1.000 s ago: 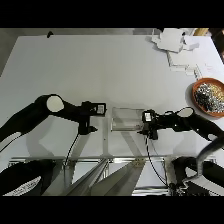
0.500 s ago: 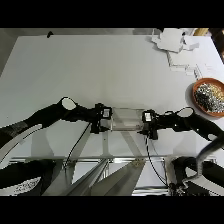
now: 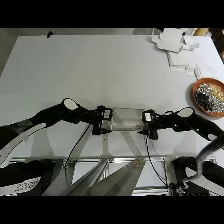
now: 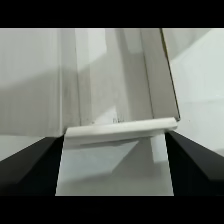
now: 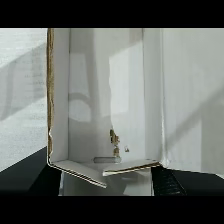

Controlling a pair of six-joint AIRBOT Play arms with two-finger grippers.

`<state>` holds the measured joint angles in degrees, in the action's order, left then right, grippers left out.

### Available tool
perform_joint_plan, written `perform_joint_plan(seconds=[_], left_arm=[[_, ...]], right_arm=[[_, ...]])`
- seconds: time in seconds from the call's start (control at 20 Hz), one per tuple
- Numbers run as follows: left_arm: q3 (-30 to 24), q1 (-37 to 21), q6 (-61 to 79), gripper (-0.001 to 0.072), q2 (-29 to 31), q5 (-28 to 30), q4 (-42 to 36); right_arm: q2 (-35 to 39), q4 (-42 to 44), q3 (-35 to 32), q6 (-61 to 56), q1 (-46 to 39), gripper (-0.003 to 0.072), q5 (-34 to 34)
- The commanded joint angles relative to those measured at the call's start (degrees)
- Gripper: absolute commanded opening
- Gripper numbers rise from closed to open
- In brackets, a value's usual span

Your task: Fold the box and place the chain.

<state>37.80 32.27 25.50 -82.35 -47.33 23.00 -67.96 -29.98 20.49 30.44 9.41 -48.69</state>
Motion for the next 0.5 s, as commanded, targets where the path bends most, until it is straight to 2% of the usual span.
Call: perform_joint_plan(seconds=[0.0,0.45], left_arm=[[-0.04,-0.02,0.17,0.0699,-0.09,-0.26,1.73],[-0.04,-0.02,0.28,0.0698,-1.66,-0.37,-1.25]], right_arm=[[0.04,0.0,0.04,0.07,0.0,0.0399,-0.02],[0.04,0.0,0.04,0.07,0.0,0.0399,-0.02]])
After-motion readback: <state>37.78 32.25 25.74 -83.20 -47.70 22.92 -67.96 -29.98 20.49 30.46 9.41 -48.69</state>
